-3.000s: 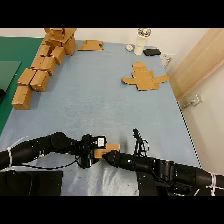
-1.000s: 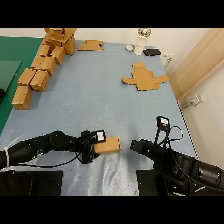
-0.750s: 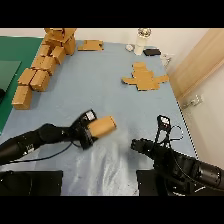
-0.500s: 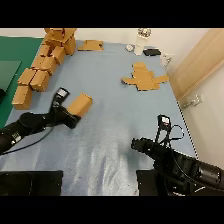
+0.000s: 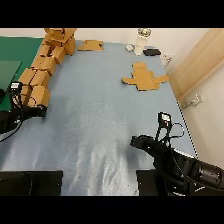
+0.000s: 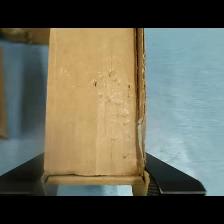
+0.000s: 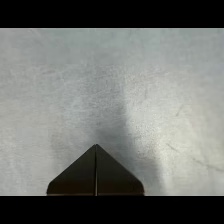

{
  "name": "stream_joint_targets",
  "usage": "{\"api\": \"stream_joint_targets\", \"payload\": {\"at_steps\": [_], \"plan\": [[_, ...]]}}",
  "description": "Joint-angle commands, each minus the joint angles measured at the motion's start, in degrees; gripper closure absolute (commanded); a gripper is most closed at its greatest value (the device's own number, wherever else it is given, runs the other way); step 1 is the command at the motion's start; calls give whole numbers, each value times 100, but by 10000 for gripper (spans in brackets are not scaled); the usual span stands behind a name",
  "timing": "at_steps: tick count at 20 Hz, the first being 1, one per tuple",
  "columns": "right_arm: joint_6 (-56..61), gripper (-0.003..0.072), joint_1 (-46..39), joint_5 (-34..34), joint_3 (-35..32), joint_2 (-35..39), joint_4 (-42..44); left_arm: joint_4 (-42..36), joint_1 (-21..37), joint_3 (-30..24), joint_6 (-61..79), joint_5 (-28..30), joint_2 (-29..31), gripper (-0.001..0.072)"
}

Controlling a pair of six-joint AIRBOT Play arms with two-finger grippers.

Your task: Fold the box.

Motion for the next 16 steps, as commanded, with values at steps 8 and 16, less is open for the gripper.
{"api": "stream_joint_targets", "payload": {"at_steps": [8,16], "plan": [[11,686,0,52,295,-4,-76,562,286,9,-4,739,-538,230],[11,685,0,74,297,-4,-79,557,286,109,13,1012,-813,230]]}}
